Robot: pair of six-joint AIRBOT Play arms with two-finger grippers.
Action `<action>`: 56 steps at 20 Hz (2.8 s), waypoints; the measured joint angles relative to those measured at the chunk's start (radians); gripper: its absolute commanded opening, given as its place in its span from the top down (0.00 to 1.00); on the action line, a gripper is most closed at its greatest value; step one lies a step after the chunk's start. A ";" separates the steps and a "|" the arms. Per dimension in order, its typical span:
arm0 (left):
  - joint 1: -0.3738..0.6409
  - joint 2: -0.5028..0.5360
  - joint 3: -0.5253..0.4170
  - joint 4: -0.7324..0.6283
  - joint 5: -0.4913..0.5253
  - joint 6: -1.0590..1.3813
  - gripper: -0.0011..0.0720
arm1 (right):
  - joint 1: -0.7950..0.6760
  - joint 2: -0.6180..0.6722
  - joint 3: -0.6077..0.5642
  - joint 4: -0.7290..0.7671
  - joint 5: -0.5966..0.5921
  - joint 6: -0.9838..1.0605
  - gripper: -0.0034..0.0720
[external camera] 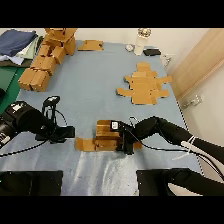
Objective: Fold the box.
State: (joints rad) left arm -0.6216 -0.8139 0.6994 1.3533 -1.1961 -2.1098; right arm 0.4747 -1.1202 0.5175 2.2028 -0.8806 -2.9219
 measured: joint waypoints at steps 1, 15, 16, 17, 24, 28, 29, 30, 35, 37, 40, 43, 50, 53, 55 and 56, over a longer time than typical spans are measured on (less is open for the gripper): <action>0.018 0.001 -0.020 -0.010 0.005 0.011 0.97 | 0.000 0.000 0.000 0.000 0.000 0.000 0.33; 0.072 -0.134 -0.216 -0.380 0.284 0.302 0.97 | 0.000 0.000 0.000 0.000 0.000 0.000 0.33; 0.068 -0.148 -0.218 -0.399 0.293 0.316 0.97 | 0.000 0.000 0.000 0.000 0.000 0.000 0.33; 0.062 -0.158 -0.219 -0.414 0.304 0.329 0.97 | 0.000 0.000 0.000 0.000 0.000 0.000 0.33; -0.005 -0.196 -0.220 -0.483 0.383 0.360 0.97 | 0.000 0.000 0.000 0.000 0.000 0.000 0.33; -0.030 -0.204 -0.206 -0.518 0.406 0.365 0.97 | 0.000 0.000 0.000 0.000 0.000 0.000 0.33; -0.032 -0.204 -0.197 -0.520 0.400 0.369 0.97 | 0.000 0.000 0.000 0.000 0.000 0.000 0.33; -0.034 -0.202 -0.184 -0.524 0.396 0.373 0.97 | 0.000 0.000 0.000 0.000 0.000 0.000 0.33; -0.038 -0.201 -0.123 -0.538 0.376 0.390 0.38 | 0.000 0.000 0.000 0.000 0.000 0.000 0.33; -0.038 -0.201 -0.105 -0.536 0.375 0.393 0.38 | 0.000 0.000 0.000 0.000 0.000 0.000 0.33; -0.038 -0.201 -0.090 -0.543 0.373 0.393 0.38 | 0.000 0.000 0.000 0.000 0.000 0.000 0.33; -0.038 -0.201 -0.084 -0.544 0.374 0.392 0.38 | 0.000 0.000 0.000 0.000 0.000 0.000 0.33; -0.044 -0.206 -0.082 -0.550 0.407 0.391 0.37 | 0.000 0.000 0.000 0.000 0.000 0.000 0.33; -0.045 -0.209 -0.082 -0.577 0.442 0.391 0.37 | 0.000 0.000 0.000 0.000 0.000 0.000 0.33; -0.045 -0.214 -0.082 -0.598 0.451 0.392 0.37 | 0.000 0.000 0.000 0.000 0.000 0.000 0.33; -0.045 -0.220 -0.082 -0.603 0.450 0.392 0.33 | 0.000 0.000 0.000 0.000 0.000 0.000 0.33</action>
State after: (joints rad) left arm -0.6670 -1.0340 0.6174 0.7502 -0.7464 -1.7176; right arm 0.4747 -1.1202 0.5175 2.2028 -0.8806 -2.9215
